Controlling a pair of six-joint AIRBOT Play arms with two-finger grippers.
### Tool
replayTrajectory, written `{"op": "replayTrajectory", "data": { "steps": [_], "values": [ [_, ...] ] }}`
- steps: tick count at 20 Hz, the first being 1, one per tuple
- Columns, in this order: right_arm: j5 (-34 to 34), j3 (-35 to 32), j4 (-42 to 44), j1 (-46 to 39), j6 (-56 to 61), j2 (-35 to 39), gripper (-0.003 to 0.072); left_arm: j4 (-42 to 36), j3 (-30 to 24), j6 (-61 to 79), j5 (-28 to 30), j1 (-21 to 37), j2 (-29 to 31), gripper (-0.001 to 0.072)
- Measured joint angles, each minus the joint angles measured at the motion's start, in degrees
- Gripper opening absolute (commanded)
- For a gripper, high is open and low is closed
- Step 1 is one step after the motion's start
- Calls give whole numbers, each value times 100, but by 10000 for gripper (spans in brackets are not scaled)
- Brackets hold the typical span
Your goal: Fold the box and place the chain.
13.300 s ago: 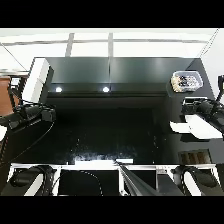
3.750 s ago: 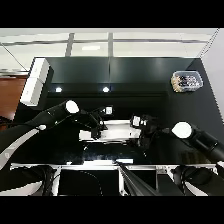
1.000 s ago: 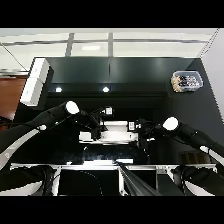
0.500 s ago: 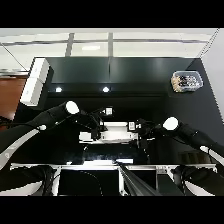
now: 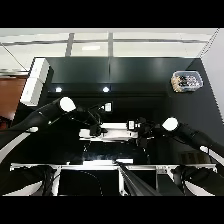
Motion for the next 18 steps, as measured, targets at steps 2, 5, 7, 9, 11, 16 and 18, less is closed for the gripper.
{"op": "replayTrajectory", "data": {
  "steps": [2, 5, 7, 9, 11, 16, 18],
  "values": [
    [-55, -4, 22, 0, 20, 0, 474, 407, 17, -494, -262, 0, 240, 613],
    [-103, -4, 37, 0, 9, 0, 474, 1082, 24, -1596, -890, 0, 494, 239],
    [-122, -4, 39, 0, 2, 0, 474, 1360, 28, -2404, -1300, 0, 579, 25],
    [-131, -4, 37, 0, 0, 0, 474, 1521, 28, -2986, -1749, 0, 623, 25],
    [-138, -4, 37, 0, -2, 0, 474, 1475, 22, -3405, -1847, 0, 643, 26],
    [-142, -2, 37, 0, -4, 0, 474, -35, -114, -3427, -1045, -2, 658, 27],
    [-144, -2, 37, 0, -4, 0, 474, -557, -173, -3375, -140, 0, 597, 27]
  ]
}}
